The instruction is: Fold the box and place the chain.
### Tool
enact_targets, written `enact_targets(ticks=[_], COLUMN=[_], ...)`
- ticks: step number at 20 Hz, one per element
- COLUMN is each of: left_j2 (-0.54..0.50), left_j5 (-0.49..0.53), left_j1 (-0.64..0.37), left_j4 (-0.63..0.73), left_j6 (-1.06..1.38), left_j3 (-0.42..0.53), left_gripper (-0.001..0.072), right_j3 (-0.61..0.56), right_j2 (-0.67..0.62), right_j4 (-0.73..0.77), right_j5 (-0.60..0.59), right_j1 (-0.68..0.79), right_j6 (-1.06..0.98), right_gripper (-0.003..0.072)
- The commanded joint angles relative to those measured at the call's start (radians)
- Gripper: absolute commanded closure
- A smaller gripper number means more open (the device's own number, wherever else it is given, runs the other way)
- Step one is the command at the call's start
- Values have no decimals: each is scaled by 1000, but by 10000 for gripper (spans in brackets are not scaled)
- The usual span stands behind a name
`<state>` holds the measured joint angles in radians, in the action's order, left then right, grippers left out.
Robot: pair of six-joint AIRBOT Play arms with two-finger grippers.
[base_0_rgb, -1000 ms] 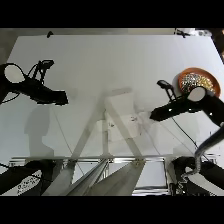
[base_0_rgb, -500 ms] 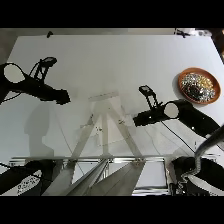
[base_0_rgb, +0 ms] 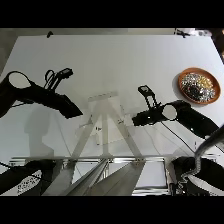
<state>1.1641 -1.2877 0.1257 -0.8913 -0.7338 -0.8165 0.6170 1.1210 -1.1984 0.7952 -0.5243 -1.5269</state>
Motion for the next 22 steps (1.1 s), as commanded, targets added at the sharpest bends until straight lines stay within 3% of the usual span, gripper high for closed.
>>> enact_targets(ticks=[1,8,15,16,18,22], left_j2=[9,174,301,306,314,332], left_j5=[63,151,149,152,183,240], left_j1=[1,1,1,3,34,121], left_j4=[201,476,540,570,573,618], left_j6=[291,560,658,680,711,765], left_j3=[104,146,146,146,145,145], left_gripper=[74,75,83,107,229,230], right_j3=[0,0,0,0,0,0], right_j2=[-1,-1,-1,-1,-1,-1], right_j4=[-1,3,11,11,13,18], right_j5=[0,3,5,6,10,21], right_j1=[-1,-1,-1,-1,-1,-1], right_j6=[-3,-3,-3,-3,-3,-3], right_gripper=[679,679,679,679,679,679])
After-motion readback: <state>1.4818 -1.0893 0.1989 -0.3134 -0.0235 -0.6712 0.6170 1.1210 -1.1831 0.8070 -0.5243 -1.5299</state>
